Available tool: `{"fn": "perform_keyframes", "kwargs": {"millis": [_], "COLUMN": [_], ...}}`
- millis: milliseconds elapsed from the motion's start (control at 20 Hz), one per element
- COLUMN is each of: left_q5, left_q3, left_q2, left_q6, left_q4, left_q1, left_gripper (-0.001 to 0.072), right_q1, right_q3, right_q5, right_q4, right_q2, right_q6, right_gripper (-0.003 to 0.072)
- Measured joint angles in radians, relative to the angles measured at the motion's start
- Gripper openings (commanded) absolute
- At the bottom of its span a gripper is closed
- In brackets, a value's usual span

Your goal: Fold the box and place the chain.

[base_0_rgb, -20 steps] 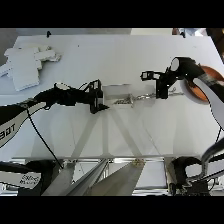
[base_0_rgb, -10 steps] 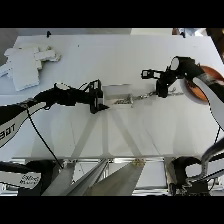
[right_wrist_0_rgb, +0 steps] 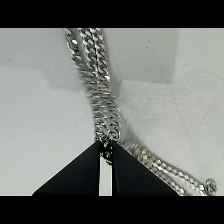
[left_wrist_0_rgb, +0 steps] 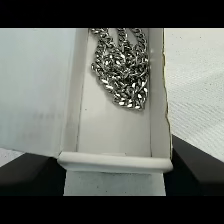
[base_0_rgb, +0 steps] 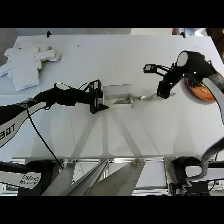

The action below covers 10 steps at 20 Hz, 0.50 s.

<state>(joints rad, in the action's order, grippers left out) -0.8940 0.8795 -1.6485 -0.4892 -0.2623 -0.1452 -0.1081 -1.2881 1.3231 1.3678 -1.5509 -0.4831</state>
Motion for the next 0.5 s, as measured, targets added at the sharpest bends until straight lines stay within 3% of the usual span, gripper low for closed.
{"fn": "perform_keyframes", "kwargs": {"millis": [500], "left_q5": [0.0], "left_q3": [0.0], "left_q2": [0.0], "left_q6": [0.0], "left_q4": [0.0], "left_q1": [0.0], "left_gripper": [0.0523], "right_q1": [-0.131], "right_q3": [-0.002], "right_q5": [-0.034], "right_q4": [-0.272], "right_q2": [0.106], "right_q6": [-0.018], "right_gripper": [0.0018]}}
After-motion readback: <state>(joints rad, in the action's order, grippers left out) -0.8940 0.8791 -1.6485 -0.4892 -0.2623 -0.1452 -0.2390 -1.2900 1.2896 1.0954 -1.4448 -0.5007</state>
